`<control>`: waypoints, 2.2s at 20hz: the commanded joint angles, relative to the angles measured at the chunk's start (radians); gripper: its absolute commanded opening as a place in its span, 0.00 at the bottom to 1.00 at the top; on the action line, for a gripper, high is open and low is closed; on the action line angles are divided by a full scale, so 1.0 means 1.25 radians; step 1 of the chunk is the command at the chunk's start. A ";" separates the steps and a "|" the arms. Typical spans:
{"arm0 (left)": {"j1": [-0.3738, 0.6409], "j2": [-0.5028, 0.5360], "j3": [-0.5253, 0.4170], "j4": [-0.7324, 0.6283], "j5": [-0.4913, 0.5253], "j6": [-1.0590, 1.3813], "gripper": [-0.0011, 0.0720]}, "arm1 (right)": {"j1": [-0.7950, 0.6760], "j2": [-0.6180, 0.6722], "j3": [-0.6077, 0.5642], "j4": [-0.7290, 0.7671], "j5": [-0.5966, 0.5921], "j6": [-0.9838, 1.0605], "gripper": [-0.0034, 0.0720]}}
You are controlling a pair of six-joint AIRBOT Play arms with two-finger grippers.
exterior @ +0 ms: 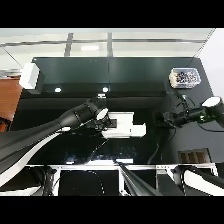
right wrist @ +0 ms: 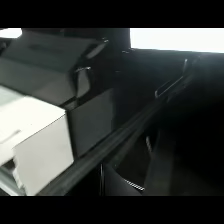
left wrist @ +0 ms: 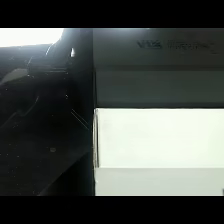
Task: Fold the box and place the chain.
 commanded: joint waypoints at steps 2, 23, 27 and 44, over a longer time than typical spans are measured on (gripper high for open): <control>0.000 0.000 0.001 -0.003 0.001 -0.001 0.05 | 0.089 -0.052 -0.048 0.074 -0.077 0.020 0.06; 0.000 0.000 0.001 -0.003 0.001 -0.001 0.05 | 0.185 -0.117 0.102 0.228 0.132 -0.114 0.84; 0.000 0.000 0.001 -0.003 0.001 -0.001 0.05 | 0.185 -0.117 0.102 0.228 0.133 -0.114 0.66; 0.000 0.000 0.001 -0.003 0.001 -0.001 0.05 | 0.290 -0.114 0.104 0.193 0.037 -0.080 0.66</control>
